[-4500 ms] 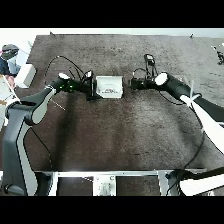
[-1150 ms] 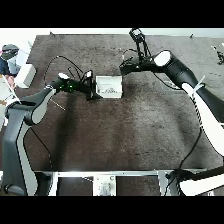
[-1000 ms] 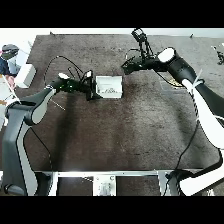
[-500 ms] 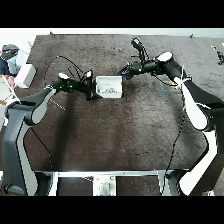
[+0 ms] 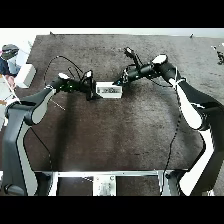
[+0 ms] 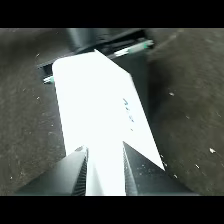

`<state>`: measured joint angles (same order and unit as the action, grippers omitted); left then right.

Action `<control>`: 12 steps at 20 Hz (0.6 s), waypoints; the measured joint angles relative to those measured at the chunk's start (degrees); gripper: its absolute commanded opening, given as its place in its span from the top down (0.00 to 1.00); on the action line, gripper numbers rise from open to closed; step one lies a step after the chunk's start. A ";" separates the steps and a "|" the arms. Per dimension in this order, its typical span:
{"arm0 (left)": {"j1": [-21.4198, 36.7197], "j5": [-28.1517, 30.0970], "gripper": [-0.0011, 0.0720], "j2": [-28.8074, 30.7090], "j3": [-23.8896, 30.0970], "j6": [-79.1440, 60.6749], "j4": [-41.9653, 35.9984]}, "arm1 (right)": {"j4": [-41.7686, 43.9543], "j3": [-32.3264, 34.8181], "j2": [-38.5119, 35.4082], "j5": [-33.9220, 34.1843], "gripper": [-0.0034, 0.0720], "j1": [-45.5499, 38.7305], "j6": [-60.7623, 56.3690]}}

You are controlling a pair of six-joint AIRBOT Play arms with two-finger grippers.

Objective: Fold the box and place the chain.

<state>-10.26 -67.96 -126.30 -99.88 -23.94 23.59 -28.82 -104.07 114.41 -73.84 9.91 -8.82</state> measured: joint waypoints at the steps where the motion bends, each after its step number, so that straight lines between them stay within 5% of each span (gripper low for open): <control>1: 0.00 0.00 0.31 0.00 0.00 0.00 0.00 | -0.22 0.00 0.00 -0.02 0.62 0.35 0.90; 12: 0.00 0.00 0.31 0.00 0.00 0.00 0.00 | -7.39 0.00 0.07 3.52 0.62 3.78 5.79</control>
<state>-10.26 -67.96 -126.30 -99.88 -23.94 23.59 -36.21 -104.07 114.48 -70.32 13.69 -3.03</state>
